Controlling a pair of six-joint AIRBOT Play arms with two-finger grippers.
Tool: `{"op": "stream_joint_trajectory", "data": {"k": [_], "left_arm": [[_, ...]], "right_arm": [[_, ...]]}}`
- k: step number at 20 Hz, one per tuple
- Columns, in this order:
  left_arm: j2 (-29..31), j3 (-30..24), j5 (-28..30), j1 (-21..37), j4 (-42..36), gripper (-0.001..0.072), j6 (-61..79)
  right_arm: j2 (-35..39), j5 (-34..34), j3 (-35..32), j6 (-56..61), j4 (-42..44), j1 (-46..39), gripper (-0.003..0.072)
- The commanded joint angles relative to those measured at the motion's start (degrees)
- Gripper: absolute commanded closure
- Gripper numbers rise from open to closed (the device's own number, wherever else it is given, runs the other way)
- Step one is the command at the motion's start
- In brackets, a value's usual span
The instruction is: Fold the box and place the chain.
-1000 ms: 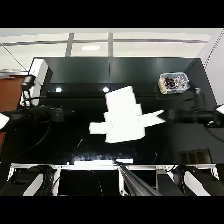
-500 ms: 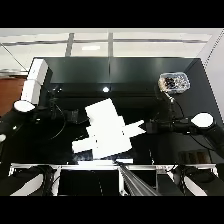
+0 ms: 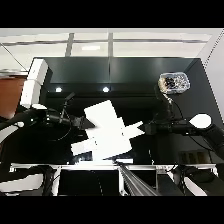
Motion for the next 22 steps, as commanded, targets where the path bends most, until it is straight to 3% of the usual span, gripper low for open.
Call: {"op": "stream_joint_trajectory", "data": {"k": [1, 4, 5, 6, 10, 11, 12, 15, 16, 17, 18, 19, 22], "left_arm": [[-4.0, 0.0, -5.8, 0.0, -3.2, 0.0006, 9.4], [-4.4, 0.1, -5.7, -1.0, -0.5, 0.0023, 10.7], [-4.4, 0.1, -4.8, -1.8, 0.9, 0.0086, 10.8], [-4.4, 0.3, -3.5, -3.0, 2.4, 0.0099, 11.5], [-4.4, 3.0, -2.7, -6.5, 8.5, 0.0302, 11.6], [-4.4, 3.7, -2.7, -6.6, 8.9, 0.0358, 11.6], [-4.4, 4.3, -2.7, -6.3, 8.7, 0.0364, 11.6], [-4.4, 5.6, -2.8, -6.2, 8.7, 0.0522, 11.5], [-4.4, 5.9, -2.8, -6.2, 8.7, 0.0650, 11.6], [-4.4, 5.9, -3.1, -6.2, 8.2, 0.0680, 11.5], [-4.4, 5.9, -3.4, -6.2, 7.8, 0.0680, 11.5], [-4.4, 5.9, -3.8, -6.2, 7.6, 0.0681, 11.5], [-4.2, 7.1, -4.7, -6.9, 9.2, 0.0684, 12.2]], "right_arm": [[0.0, 0.0, 0.0, 0.0, 0.1, 0.1, 0.0662], [0.0, -0.2, 0.0, 0.0, 0.1, 0.0, 0.0662], [0.0, -0.4, 0.0, 0.0, 0.1, 0.0, 0.0662], [0.0, -0.5, 0.0, 0.0, 0.1, 0.0, 0.0662], [0.0, -0.5, 0.0, 0.0, 0.0, 0.0, 0.0662], [0.0, -0.5, 0.0, 0.0, 0.0, 0.0, 0.0662], [0.0, -0.5, 0.0, 0.0, 0.0, 0.0, 0.0662], [0.0, -0.5, 0.0, 0.0, 0.0, 0.0, 0.0662], [0.0, -0.5, 0.0, 0.3, 0.0, 0.0, 0.0660], [0.0, -0.4, 0.0, 0.7, -0.5, -0.3, 0.0521], [0.0, 0.3, 0.1, 1.7, -3.3, -1.4, 0.0213], [0.0, 1.7, 0.4, 3.1, -7.1, -3.4, 0.0003], [0.0, 8.9, 5.2, 2.7, -16.4, -13.1, -0.0009]]}}
